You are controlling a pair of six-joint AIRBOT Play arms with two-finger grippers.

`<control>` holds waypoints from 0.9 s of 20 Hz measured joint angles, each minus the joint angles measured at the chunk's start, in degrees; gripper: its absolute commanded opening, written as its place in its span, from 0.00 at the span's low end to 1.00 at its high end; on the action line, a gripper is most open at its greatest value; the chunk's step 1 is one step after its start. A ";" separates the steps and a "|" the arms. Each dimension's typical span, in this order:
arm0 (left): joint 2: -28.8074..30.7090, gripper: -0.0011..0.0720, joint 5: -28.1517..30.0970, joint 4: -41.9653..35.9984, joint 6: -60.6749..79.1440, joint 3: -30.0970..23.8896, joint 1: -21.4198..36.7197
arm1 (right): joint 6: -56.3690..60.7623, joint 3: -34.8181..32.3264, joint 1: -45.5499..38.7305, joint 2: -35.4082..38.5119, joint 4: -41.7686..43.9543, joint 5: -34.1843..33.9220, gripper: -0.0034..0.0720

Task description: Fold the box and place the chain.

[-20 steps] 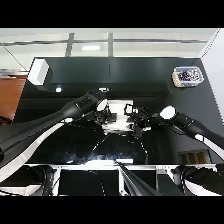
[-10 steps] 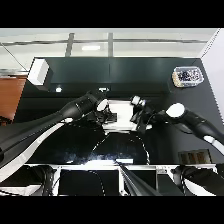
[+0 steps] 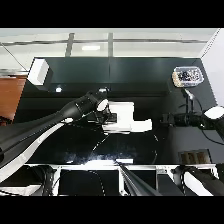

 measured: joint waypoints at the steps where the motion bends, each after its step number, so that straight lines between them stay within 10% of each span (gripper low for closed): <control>1: 0.00 0.05 -0.02 0.00 -0.02 0.00 0.00 | 0.94 -0.94 0.00 -2.03 1.92 0.37 0.06; 9: 0.00 0.05 -0.22 0.02 -0.07 0.00 0.00 | -3.04 2.38 9.99 -16.52 20.28 2.75 0.07; 11: 0.00 0.05 -0.22 0.02 -0.07 0.00 0.00 | -3.78 5.25 11.15 -17.51 21.35 5.57 0.68; 12: 0.00 0.05 -0.20 0.02 -0.07 0.00 0.00 | -4.00 6.56 11.47 -17.79 21.31 7.15 0.82; 18: 0.00 0.05 -0.15 0.04 -0.07 0.00 0.00 | -3.17 10.49 14.38 -18.49 20.61 12.00 0.77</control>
